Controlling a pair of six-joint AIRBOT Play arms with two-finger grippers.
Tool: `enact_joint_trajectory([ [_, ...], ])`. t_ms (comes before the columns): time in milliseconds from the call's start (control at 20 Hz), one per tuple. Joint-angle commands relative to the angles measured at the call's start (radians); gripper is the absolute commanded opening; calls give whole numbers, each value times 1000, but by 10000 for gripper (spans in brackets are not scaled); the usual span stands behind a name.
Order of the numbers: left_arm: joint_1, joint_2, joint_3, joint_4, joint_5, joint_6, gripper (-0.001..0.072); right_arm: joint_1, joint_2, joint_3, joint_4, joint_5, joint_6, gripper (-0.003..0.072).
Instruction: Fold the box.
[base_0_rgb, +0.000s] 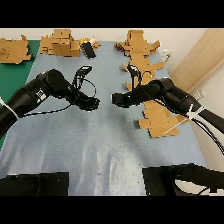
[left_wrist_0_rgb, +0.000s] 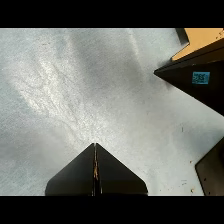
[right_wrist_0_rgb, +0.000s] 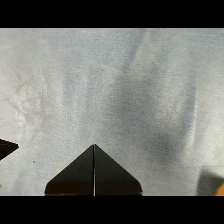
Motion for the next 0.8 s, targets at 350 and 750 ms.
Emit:
enact_joint_trajectory([
  [350,0,-6,-2,-2,3,0,12,-64,25,3,-42,-95,1,166],
  [750,-1,-7,-2,-15,56,-3,12,-468,39,113,-279,-544,-24,421],
])
